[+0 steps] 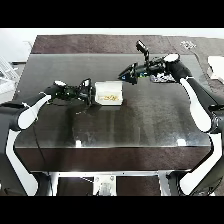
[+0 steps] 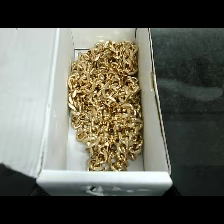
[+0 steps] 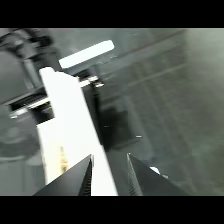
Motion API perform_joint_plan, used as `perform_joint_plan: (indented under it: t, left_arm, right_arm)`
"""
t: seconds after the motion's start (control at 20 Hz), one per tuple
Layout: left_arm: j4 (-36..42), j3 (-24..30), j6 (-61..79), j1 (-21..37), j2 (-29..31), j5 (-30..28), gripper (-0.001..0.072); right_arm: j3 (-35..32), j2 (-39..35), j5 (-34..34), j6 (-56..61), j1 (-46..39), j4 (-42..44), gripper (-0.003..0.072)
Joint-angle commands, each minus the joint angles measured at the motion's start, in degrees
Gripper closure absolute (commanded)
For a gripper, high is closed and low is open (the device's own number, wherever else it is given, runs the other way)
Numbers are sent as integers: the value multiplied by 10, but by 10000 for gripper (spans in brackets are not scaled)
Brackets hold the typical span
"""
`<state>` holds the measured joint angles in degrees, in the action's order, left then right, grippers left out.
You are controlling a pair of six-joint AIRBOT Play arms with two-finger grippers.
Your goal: Fold the box and place the chain.
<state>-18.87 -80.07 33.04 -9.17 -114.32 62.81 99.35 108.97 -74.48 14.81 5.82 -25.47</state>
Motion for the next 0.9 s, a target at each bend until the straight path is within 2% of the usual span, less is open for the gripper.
perform_joint_plan:
  t: [0.0,0.15,0.45,0.6,0.85]
  left_arm:
    - [0,0,0,0,0,0,219]
    - [0,0,0,0,0,-3,219]
    - [0,0,0,0,0,-3,219]
    - [0,0,0,0,0,-3,219]
    - [0,0,0,0,0,-3,219]
  right_arm:
    - [4,6,-47,10,8,3,410]
    - [4,7,-46,1,21,-32,410]
    - [43,7,-30,-9,18,9,411]
    - [48,10,21,-17,18,8,422]
    - [48,42,20,-23,20,-11,421]
